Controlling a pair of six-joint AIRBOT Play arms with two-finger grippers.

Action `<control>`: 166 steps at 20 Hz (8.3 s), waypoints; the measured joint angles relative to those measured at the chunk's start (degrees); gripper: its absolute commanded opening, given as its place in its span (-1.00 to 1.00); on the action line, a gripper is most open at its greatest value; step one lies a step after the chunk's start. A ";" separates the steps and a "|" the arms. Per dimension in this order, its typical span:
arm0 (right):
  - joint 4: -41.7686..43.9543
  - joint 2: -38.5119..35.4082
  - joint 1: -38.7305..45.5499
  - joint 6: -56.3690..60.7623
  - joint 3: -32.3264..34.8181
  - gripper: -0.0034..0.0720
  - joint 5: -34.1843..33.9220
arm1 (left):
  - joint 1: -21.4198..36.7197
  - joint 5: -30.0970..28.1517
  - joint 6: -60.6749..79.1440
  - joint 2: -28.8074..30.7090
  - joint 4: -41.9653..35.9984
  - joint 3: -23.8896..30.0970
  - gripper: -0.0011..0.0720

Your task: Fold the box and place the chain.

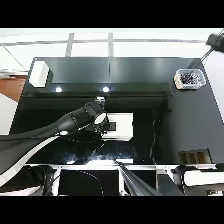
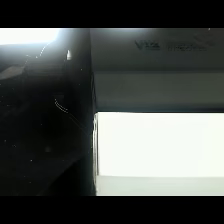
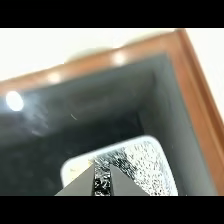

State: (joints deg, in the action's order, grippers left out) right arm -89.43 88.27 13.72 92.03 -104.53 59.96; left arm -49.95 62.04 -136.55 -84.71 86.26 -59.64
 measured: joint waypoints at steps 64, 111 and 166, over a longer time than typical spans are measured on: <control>11.39 -1.90 -8.28 8.85 44.54 0.92 -26.75 | 0.00 1.25 0.00 0.00 0.26 0.00 -0.87; 41.03 -43.36 -37.55 -8.26 58.25 -0.81 0.94 | -0.04 1.73 0.02 0.00 1.31 0.00 -0.88; 17.73 -36.48 -3.96 -5.42 39.98 -0.84 -4.46 | -0.04 1.60 0.02 0.00 1.25 0.00 -0.88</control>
State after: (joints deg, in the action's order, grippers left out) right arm -71.70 51.79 9.76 86.61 -64.55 55.51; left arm -50.00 63.64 -136.53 -84.71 87.50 -59.64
